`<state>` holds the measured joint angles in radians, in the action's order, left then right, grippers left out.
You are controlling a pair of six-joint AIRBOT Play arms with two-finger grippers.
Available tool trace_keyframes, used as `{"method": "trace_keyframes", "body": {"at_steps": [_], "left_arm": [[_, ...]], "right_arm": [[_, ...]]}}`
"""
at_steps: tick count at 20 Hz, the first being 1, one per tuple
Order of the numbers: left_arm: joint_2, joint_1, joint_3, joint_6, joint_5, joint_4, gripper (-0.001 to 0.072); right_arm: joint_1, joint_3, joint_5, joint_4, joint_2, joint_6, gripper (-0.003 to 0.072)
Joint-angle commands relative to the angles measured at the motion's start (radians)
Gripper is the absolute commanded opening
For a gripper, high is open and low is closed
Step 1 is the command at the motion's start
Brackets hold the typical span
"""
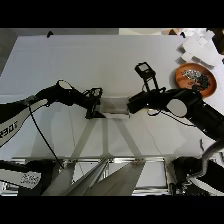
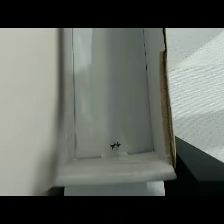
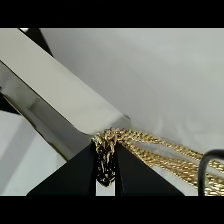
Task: Fold the box and place the chain.
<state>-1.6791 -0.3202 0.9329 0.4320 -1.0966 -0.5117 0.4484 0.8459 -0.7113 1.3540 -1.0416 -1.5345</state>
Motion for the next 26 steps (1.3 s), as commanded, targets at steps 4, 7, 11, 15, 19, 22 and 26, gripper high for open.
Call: {"method": "trace_keyframes", "body": {"at_steps": [4,7,11,15,19,22,26], "left_arm": [[0.0,0.001,0.0,0.0,0.0,0.0,0.0277],[0.0,0.001,0.0,0.001,0.0,0.0,0.0277],[0.0,0.001,0.0,0.001,0.001,0.0,0.0277],[0.0,0.001,0.0,0.001,0.0,0.0,0.0277],[0.0,0.001,0.0,0.001,0.001,0.0,0.0277],[0.0,0.001,0.0,0.001,0.0,0.0,0.0277],[0.0,0.001,0.0,0.0,0.0,0.0,0.0277]], "right_arm": [[0.093,0.048,0.067,0.0,-0.077,-0.002,0.0007],[0.099,0.048,0.066,0.0,-0.127,-0.003,0.0007],[0.099,0.048,0.066,0.0,-0.201,-0.003,0.0008],[0.099,0.048,0.06,0.017,-0.264,-0.003,0.0008],[0.099,0.047,0.022,0.064,-0.3,-0.003,0.0008],[0.099,0.047,0.008,0.063,-0.331,-0.004,0.0008],[0.099,0.047,0.006,0.063,-0.341,-0.01,0.002]]}}
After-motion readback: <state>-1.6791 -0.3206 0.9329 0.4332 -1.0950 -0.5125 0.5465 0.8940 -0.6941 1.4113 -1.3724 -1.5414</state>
